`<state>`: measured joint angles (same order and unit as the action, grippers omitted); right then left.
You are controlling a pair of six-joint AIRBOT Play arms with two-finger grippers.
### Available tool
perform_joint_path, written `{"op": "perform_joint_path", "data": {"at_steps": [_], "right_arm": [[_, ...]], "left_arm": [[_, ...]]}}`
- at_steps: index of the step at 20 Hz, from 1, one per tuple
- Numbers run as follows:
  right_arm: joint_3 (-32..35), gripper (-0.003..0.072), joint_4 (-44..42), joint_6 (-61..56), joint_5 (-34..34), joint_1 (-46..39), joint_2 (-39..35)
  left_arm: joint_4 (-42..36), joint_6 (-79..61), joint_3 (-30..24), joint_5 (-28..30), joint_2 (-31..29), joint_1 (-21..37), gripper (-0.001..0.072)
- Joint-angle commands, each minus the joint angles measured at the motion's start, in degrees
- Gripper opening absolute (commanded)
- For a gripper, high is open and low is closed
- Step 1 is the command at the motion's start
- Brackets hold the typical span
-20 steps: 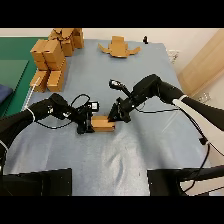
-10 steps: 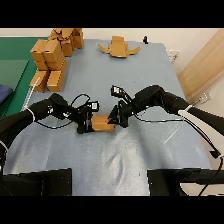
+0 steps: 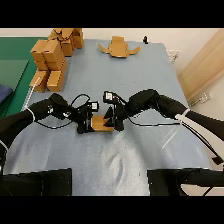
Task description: Fold the box.
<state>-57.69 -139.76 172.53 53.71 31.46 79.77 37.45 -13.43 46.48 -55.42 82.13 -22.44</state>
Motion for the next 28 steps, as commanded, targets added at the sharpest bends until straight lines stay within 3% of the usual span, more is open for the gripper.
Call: {"op": "perform_joint_path", "data": {"at_steps": [1,5,6,8,9,11,24,26,28], "right_arm": [[0.0,0.0382,0.8,0.0,-0.7,1.4,-0.4],[0.0,0.0352,0.9,0.0,-4.5,1.4,-0.4],[0.0,0.0275,0.9,0.0,-5.7,1.4,-0.4],[0.0,0.0262,1.0,0.0,-7.0,1.4,-0.4],[0.0,0.0165,1.0,0.0,-7.0,1.4,-0.4],[0.0,0.0094,1.0,0.0,-6.4,1.4,-0.4],[-0.3,0.0084,1.0,0.0,-5.2,1.5,-2.3],[-0.3,0.0009,2.3,0.0,-5.9,1.5,-2.1],[-0.3,0.0009,2.9,0.0,-5.8,1.5,-1.5]], "left_arm": [[0.0,0.0,0.0,-0.1,0.0,0.0,0.0143],[0.0,0.0,0.0,0.0,0.0,0.0,0.0143],[0.0,0.0,0.0,0.0,0.0,0.0,0.0143],[0.0,0.0,-0.1,0.0,0.0,0.0,0.0144],[0.0,0.0,-0.1,-0.1,0.0,0.0,0.0143],[0.0,0.0,-0.1,-0.1,0.0,0.0,0.0143],[0.0,0.0,-0.1,-0.1,0.0,0.0,0.0143],[0.0,0.0,-0.1,0.0,0.0,0.0,0.0143],[0.0,0.0,-0.1,0.0,0.0,0.0,0.0143]]}}
